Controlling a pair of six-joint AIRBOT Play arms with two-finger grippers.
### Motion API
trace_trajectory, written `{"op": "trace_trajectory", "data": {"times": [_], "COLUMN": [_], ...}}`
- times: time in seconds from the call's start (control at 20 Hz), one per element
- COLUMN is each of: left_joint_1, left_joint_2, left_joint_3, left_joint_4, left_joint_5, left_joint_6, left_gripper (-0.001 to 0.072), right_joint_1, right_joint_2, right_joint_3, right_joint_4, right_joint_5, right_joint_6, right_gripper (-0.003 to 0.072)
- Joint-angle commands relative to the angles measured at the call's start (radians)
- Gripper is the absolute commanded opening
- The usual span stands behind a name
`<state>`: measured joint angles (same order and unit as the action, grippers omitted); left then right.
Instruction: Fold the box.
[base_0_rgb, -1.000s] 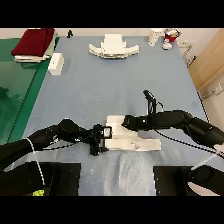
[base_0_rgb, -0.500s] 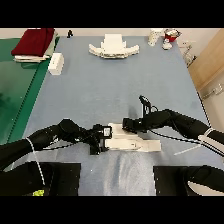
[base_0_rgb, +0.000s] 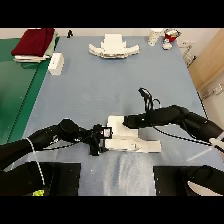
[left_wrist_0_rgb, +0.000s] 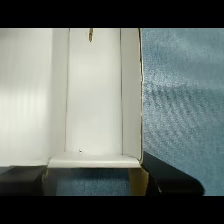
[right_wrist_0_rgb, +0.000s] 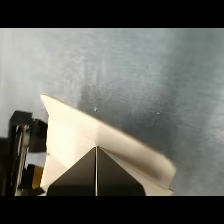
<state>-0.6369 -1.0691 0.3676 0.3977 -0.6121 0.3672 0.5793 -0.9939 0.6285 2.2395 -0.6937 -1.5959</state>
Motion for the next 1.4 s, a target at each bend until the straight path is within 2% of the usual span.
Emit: {"op": "trace_trajectory", "data": {"times": [0.0,0.15,0.3,0.35,0.4,0.45,0.5,0.65,0.7,0.8,1.1,1.2,1.3,1.35], "left_joint_1": [0.001,0.001,0.001,0.001,0.001,0.001,0.001,0.001,0.001,0.001,0.001,0.001,0.001,0.001], "left_joint_2": [0.000,0.000,0.000,0.000,0.000,0.000,0.000,0.000,0.000,0.000,0.000,0.000,0.000,0.000], "left_joint_3": [0.001,0.001,0.001,0.001,0.001,0.001,0.001,0.001,0.001,0.001,0.001,0.001,0.001,0.001], "left_joint_4": [-0.001,-0.001,-0.001,-0.001,-0.001,-0.001,-0.001,-0.001,-0.001,-0.001,-0.001,-0.002,-0.001,-0.001], "left_joint_5": [0.001,0.001,0.001,0.001,0.001,0.001,0.001,0.001,0.001,0.001,0.001,0.001,0.001,0.001], "left_joint_6": [0.000,0.000,0.000,0.000,0.000,0.000,0.000,0.000,0.000,0.000,0.000,0.000,0.000,0.000], "left_gripper": [0.0452,0.0451,0.0452,0.0451,0.0452,0.0451,0.0452,0.0452,0.0452,0.0452,0.0452,0.0451,0.0451,0.0451], "right_joint_1": [0.001,0.009,0.036,0.047,0.051,0.051,0.051,0.050,0.050,0.050,0.051,0.051,0.051,0.051], "right_joint_2": [0.148,0.251,0.335,0.352,0.361,0.364,0.364,0.354,0.339,0.300,0.206,0.186,0.176,0.172], "right_joint_3": [0.008,-0.008,-0.061,-0.078,-0.093,-0.107,-0.120,-0.145,-0.146,-0.146,-0.146,-0.146,-0.146,-0.147], "right_joint_4": [-0.185,-0.304,-0.293,-0.295,-0.297,-0.304,-0.335,-0.419,-0.445,-0.456,-0.355,-0.307,-0.258,-0.247], "right_joint_5": [-0.141,-0.307,-0.421,-0.450,-0.468,-0.470,-0.466,-0.410,-0.397,-0.393,-0.296,-0.290,-0.290,-0.283], "right_joint_6": [-0.020,-0.079,-0.327,-0.395,-0.450,-0.498,-0.545,-0.639,-0.650,-0.697,-0.938,-0.965,-0.972,-0.972], "right_gripper": [0.0001,0.0001,0.0008,0.0031,0.0293,0.0494,0.0527,0.0533,0.0608,0.0607,0.0603,0.0509,0.0317,0.0276]}}
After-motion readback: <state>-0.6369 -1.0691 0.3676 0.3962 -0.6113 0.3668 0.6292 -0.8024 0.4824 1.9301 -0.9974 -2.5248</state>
